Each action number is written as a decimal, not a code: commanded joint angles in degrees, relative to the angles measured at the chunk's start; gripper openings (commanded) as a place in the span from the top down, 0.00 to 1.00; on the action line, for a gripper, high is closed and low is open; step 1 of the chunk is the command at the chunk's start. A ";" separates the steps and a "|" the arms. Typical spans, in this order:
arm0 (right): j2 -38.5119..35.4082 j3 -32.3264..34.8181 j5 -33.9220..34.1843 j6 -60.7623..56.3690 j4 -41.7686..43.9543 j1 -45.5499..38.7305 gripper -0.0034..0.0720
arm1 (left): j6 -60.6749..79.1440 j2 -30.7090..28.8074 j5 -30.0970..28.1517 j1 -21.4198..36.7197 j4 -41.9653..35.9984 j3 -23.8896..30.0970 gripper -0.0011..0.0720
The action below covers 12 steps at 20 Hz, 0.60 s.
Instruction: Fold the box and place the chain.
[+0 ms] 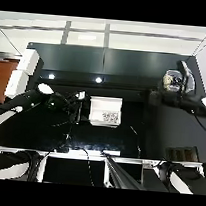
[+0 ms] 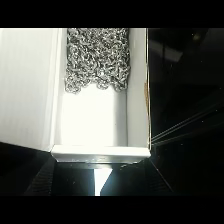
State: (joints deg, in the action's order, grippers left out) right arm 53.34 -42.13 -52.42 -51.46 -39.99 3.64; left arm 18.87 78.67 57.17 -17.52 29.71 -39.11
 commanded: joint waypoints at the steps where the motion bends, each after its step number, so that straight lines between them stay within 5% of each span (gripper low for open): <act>1: 11.69 -12.61 -4.85 -2.14 -7.26 5.05 0.00 | -0.09 0.04 -0.20 -0.04 0.04 -0.07 0.35; 6: 27.82 -25.46 -11.28 0.09 -8.70 10.34 0.00 | -0.09 0.04 -0.22 -0.04 0.04 -0.07 0.35; 12: 34.99 -31.23 -17.70 3.85 -8.31 13.70 0.00 | -0.09 0.04 -0.22 -0.04 0.04 -0.07 0.35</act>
